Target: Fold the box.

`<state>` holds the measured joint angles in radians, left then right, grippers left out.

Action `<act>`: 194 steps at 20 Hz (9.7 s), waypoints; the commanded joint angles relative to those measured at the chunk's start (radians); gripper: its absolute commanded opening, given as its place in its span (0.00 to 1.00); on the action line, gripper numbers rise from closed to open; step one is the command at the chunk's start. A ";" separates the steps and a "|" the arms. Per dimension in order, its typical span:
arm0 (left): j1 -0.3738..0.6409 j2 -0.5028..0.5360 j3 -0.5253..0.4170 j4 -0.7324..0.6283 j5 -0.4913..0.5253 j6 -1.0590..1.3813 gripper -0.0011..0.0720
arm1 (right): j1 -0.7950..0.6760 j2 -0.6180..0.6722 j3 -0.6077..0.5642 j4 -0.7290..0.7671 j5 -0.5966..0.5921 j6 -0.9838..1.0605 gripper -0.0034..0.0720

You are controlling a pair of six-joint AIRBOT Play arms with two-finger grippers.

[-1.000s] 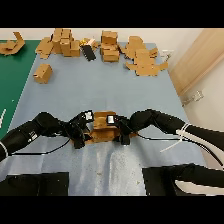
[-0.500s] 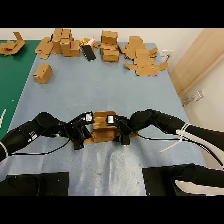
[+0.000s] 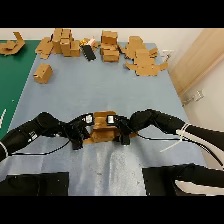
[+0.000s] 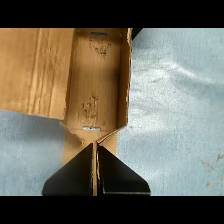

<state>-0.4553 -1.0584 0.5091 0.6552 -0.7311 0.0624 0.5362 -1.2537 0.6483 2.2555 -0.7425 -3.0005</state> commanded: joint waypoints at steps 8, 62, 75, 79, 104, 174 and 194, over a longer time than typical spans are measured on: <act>0.000 0.001 0.004 0.078 -0.004 -0.168 0.53 | 0.000 0.000 0.000 0.000 0.000 0.000 0.72; -0.129 0.024 0.040 0.113 0.093 -0.288 0.03 | 0.000 0.000 0.000 0.000 0.000 0.000 0.72; 0.004 0.404 -0.065 0.820 -0.240 -2.176 0.03 | 0.000 0.000 0.000 0.000 0.000 0.000 0.72; 0.021 0.311 -0.116 0.693 -0.148 -2.176 0.03 | 0.000 0.000 0.000 0.000 0.000 0.000 0.72; -0.056 0.119 -0.117 0.046 0.157 -1.711 0.03 | 0.000 0.000 0.000 0.000 0.000 0.000 0.72; -0.265 -0.056 0.254 0.533 -0.067 -2.174 0.61 | 0.000 0.000 0.000 0.000 -0.004 0.000 0.72; -0.418 -0.291 0.486 0.787 -0.298 -2.308 0.60 | 0.000 0.000 0.000 0.000 -0.003 0.000 0.72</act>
<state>-0.8719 -1.3380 0.9886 1.4364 -1.0229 -2.2440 0.5362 -1.2537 0.6483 2.2555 -0.7467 -3.0009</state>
